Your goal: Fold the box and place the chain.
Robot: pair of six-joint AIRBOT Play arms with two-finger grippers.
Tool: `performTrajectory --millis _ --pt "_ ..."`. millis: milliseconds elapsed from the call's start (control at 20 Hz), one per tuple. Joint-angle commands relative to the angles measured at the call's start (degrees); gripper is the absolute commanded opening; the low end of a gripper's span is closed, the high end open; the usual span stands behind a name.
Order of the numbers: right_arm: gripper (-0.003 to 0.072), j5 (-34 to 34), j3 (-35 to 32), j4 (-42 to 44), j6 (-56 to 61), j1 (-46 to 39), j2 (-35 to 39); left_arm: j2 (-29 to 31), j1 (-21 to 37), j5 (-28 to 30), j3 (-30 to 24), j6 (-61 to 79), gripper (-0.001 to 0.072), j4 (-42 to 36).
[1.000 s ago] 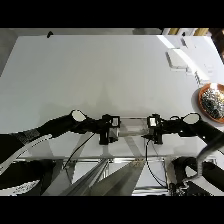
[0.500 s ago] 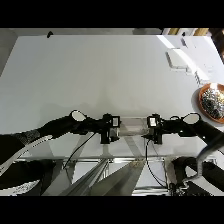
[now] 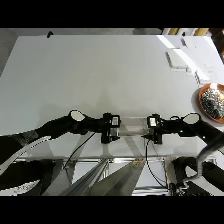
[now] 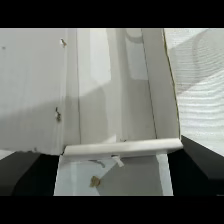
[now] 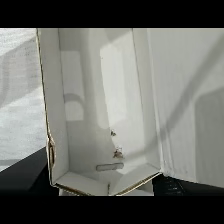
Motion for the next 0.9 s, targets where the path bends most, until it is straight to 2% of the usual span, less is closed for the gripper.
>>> performTrajectory --millis 0,450,500,600,650,700,750,800,850 --pt "0.0468 0.02 0.00 -0.02 -0.04 -0.04 0.04 -0.13 -0.11 0.98 0.02 0.11 0.0694 -2.34" --pt "0.0468 0.02 0.00 -0.02 -0.02 -0.04 0.04 -0.17 -0.94 1.25 0.02 1.33 0.0690 -2.21" --pt "0.0468 0.02 0.00 -0.02 -0.04 -0.04 0.04 -0.17 -1.22 1.38 0.02 1.68 0.0659 -2.21" --pt "0.0468 0.02 0.00 -0.02 -0.04 -0.04 0.04 -0.26 -1.51 1.75 0.02 1.73 0.0547 -2.21" --pt "0.0468 0.02 0.00 -0.02 -0.04 -0.04 0.04 -0.46 -1.53 1.77 0.02 1.68 0.0544 -2.21" --pt "0.0468 0.02 0.00 -0.02 -0.04 -0.04 0.04 -0.63 -1.53 1.90 0.02 1.42 0.0462 -1.92" --pt "0.0468 0.02 0.00 -0.02 -0.02 -0.04 0.04 -0.87 -1.55 1.88 0.02 1.42 0.0323 -1.14" --pt "0.0468 0.02 0.00 -0.02 -0.04 -0.04 0.04 -0.96 -1.57 1.73 0.02 1.33 0.0253 -0.15" --pt "0.0468 0.02 0.00 -0.02 -0.04 -0.04 0.04 -0.96 -1.77 1.73 0.02 1.31 0.0253 0.15"
